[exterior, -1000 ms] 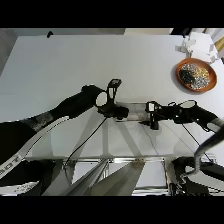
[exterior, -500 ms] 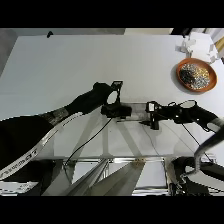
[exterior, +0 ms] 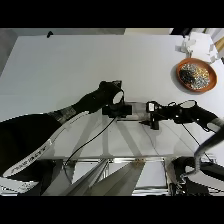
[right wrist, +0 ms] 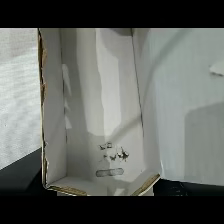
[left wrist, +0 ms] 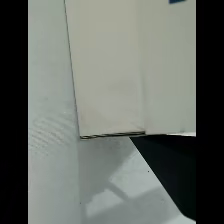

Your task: Fold the box and place the chain.

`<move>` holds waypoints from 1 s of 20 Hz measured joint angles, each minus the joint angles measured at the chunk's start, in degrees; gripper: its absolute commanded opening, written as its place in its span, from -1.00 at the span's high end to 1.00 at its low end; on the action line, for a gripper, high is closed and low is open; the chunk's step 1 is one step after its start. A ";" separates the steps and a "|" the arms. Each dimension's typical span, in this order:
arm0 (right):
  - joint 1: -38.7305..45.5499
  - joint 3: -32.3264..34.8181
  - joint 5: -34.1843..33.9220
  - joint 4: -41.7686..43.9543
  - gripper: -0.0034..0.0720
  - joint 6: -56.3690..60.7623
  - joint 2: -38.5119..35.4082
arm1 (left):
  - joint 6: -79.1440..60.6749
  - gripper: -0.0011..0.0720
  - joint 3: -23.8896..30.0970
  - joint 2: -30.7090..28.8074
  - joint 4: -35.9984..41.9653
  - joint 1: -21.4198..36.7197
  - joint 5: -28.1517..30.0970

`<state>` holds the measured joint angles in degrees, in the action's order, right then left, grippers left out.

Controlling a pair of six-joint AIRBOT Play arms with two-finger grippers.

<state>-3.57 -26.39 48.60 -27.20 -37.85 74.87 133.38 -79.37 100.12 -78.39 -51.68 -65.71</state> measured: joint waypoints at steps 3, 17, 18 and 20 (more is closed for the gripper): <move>0.00 0.00 0.04 0.00 -0.35 0.02 0.00 | 1.14 0.64 -0.15 0.83 -0.68 -0.57 -0.63; 0.00 0.00 0.00 0.07 -0.35 0.00 0.00 | 1.84 0.23 -1.05 1.86 0.28 -0.52 -2.95; 0.00 0.02 -0.02 0.13 -0.35 0.09 0.00 | 1.81 0.23 -1.55 1.84 0.07 -0.24 -3.28; 0.00 0.02 -0.02 0.13 -0.35 0.11 0.00 | 1.81 0.38 -2.58 1.81 -0.72 0.28 -3.48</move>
<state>-3.57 -26.37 48.58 -27.07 -37.74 74.87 135.20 -81.95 101.93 -79.11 -51.40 -69.19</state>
